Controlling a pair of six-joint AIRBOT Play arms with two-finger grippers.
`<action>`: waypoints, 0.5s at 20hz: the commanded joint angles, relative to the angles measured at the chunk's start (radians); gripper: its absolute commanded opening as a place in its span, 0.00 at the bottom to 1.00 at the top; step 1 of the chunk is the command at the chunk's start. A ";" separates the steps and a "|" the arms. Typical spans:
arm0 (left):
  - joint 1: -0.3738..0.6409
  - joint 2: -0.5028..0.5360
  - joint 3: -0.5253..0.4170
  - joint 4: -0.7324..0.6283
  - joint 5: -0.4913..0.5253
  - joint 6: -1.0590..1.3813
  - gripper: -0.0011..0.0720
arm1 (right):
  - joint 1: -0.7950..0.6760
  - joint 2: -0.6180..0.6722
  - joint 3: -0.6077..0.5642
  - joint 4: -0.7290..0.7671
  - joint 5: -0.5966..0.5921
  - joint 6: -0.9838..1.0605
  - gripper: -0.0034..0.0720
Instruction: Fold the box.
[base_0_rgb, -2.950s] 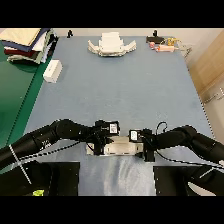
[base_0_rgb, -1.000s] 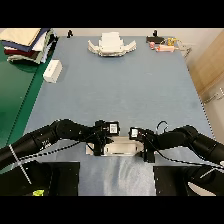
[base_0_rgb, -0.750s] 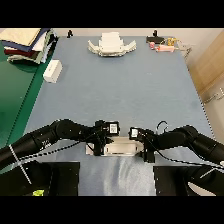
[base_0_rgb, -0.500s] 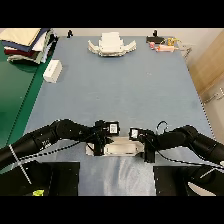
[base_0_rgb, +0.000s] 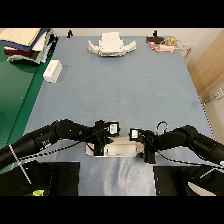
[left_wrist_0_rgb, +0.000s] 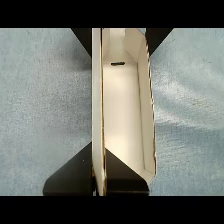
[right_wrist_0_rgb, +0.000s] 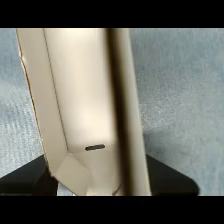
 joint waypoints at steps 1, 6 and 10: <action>0.000 0.000 0.000 0.000 0.000 0.000 0.03 | 0.000 0.000 0.001 0.035 0.003 0.000 0.82; 0.000 0.000 0.000 0.000 0.000 0.000 0.03 | 0.000 0.000 0.001 0.038 -0.010 0.000 0.82; 0.000 0.000 0.000 0.000 0.000 0.000 0.04 | -0.007 0.001 0.001 0.025 -0.009 -0.003 0.82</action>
